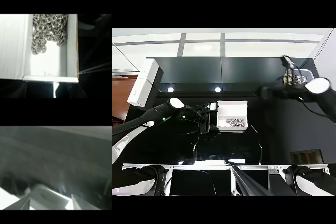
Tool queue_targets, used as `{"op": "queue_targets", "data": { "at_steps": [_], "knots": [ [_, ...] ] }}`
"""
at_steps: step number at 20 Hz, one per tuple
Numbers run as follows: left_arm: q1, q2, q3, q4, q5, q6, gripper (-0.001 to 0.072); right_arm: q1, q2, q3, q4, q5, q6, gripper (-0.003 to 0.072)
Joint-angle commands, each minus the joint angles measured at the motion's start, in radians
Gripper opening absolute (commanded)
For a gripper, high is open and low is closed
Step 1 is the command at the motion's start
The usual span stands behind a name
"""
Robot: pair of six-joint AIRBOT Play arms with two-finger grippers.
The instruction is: Fold the box and place the chain.
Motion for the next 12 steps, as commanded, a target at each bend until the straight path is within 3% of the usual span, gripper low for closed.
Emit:
{"op": "queue_targets", "data": {
  "at_steps": [1, 8, 12],
  "knots": [
    [0.000, -0.001, 0.001, -0.001, 0.002, 0.000, 0.0470, 0.107, -0.212, 0.139, 0.051, 0.023, -0.075, 0.0586],
    [0.000, -0.001, 0.001, -0.001, 0.003, 0.000, 0.0470, 0.122, -0.129, 0.135, -0.193, 0.393, -0.341, 0.0587],
    [0.000, -0.001, 0.001, -0.001, 0.006, 0.000, 0.0470, 0.185, -0.128, 0.090, -0.181, 0.327, -0.550, 0.0586]
  ]
}}
